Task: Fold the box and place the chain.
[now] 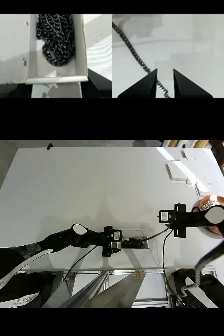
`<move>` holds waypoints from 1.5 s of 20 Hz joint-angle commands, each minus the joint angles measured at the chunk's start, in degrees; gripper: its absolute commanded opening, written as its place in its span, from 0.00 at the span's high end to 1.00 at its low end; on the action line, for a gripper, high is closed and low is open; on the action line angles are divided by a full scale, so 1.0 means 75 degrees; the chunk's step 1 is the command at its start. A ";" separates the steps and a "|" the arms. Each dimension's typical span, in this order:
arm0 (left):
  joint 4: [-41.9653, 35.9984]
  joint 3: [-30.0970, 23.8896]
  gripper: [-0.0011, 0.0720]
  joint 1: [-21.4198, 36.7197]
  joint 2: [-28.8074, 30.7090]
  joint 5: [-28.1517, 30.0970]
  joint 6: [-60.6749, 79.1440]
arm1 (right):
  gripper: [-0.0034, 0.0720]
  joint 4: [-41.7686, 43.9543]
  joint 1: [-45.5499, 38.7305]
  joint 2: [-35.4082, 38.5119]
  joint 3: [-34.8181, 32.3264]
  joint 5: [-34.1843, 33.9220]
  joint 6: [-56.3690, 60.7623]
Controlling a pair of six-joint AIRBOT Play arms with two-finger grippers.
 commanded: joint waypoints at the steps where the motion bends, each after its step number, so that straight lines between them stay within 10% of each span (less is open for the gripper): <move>1: 0.0000 0.0003 0.61 0.0003 0.0003 0.0003 0.0003 | 0.66 -0.0370 -0.0201 -0.0828 -0.0023 -0.0178 -0.0428; 15: 0.0000 0.0003 0.61 0.0003 0.0003 0.0003 0.0003 | 0.67 -0.0673 -0.0201 -0.2296 -0.0061 -0.0388 -0.0629; 20: 0.0003 0.0003 0.61 0.0003 0.0003 0.0003 0.0003 | 0.83 -0.0667 -0.0198 -0.2285 -0.0064 -0.0175 -0.0682; 30: 0.0000 0.0003 0.61 0.0003 0.0003 0.0003 0.0003 | 0.93 0.0029 -0.0198 -0.0172 -0.0064 0.1017 -0.0128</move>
